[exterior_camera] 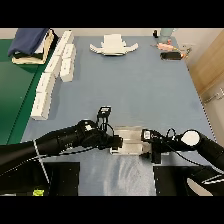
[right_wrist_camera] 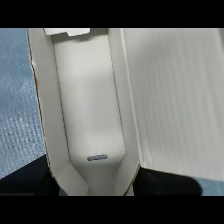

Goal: Fold the box.

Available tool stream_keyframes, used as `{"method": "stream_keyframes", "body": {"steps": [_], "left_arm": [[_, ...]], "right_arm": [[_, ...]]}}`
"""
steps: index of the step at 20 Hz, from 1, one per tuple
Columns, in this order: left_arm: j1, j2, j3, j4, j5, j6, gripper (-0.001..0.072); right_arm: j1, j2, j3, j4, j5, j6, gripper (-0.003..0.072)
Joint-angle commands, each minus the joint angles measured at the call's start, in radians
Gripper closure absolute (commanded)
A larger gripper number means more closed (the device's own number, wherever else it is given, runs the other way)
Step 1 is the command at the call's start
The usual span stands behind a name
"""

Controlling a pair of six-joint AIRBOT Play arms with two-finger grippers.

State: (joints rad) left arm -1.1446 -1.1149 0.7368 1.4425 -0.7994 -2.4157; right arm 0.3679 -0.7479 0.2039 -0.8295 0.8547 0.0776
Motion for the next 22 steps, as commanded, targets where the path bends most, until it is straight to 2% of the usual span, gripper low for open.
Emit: {"method": "stream_keyframes", "body": {"steps": [1,8,13,16,17,18,19,20,21,22], "left_arm": [[-0.046,-0.063,0.083,0.112,-0.106,-0.115,0.025],[-0.101,-0.16,0.176,0.111,-0.166,-0.171,0.025],[-0.116,-0.245,0.263,0.124,-0.272,-0.182,0.025],[-0.115,-0.267,0.274,0.129,-0.285,-0.226,0.0257],[-0.115,-0.269,0.274,0.129,-0.285,-0.228,0.0396],[-0.116,-0.27,0.274,0.129,-0.285,-0.227,0.0486],[-0.115,-0.27,0.274,0.129,-0.285,-0.232,0.0486],[-0.116,-0.27,0.274,0.129,-0.285,-0.249,0.0524],[-0.12,-0.27,0.274,0.132,-0.28,-0.248,0.0697],[-0.125,-0.27,0.274,0.136,-0.269,-0.249,0.0694]], "right_arm": [[0.0,0.001,0.001,0.0,0.0,0.0,0.0171],[0.0,0.001,0.001,0.0,0.0,0.0,0.0171],[0.0,0.001,0.001,0.0,0.0,0.001,0.0171],[0.0,0.001,0.001,0.0,0.0,0.0,0.0171],[0.0,0.001,0.001,0.0,0.0,0.0,0.0171],[0.0,0.001,0.001,0.0,0.0,0.001,0.0171],[0.0,0.001,0.001,0.0,0.0,0.0,0.0171],[0.0,0.001,0.001,0.0,0.0,0.0,0.0171],[0.0,0.001,0.001,0.0,0.0,0.0,0.0171],[0.0,0.001,0.001,0.0,0.0,0.0,0.0171]]}}
